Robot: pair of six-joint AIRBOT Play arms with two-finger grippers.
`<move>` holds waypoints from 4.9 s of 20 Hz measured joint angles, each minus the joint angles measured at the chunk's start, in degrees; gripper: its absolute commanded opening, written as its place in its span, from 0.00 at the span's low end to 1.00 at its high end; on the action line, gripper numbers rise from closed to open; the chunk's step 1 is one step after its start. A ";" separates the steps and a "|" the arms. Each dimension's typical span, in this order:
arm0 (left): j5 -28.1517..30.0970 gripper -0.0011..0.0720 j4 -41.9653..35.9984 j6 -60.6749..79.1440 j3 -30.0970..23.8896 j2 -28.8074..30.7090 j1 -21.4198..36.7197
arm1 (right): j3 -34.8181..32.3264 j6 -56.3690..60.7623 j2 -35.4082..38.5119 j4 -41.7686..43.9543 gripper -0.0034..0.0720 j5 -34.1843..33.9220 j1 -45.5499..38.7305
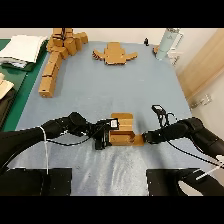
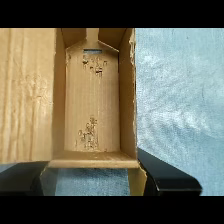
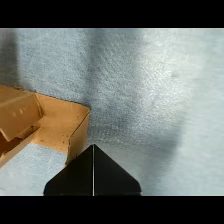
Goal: Fold the box.
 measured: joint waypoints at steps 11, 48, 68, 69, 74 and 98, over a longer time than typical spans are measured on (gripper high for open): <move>0.00 0.73 0.00 0.00 0.00 0.00 0.00 | 0.02 -3.48 -0.81 5.22 0.05 0.92 0.00; 0.00 0.73 0.00 -0.02 0.00 0.00 0.00 | 2.49 -4.81 2.54 10.91 0.41 -1.11 -0.02; 0.00 0.73 0.00 -0.02 0.00 0.00 0.00 | 2.89 -5.86 0.26 17.18 0.64 1.90 1.99; 0.00 0.73 0.00 -0.02 0.00 0.00 0.00 | 2.91 -5.86 -0.37 17.20 0.65 2.14 2.60; 0.00 0.73 0.00 0.00 0.00 0.00 0.00 | 3.56 -5.42 -3.85 16.83 0.64 3.76 5.27; 0.02 0.73 0.00 -0.09 0.00 0.00 0.00 | 25.57 48.15 -27.21 -20.26 0.05 -13.16 29.09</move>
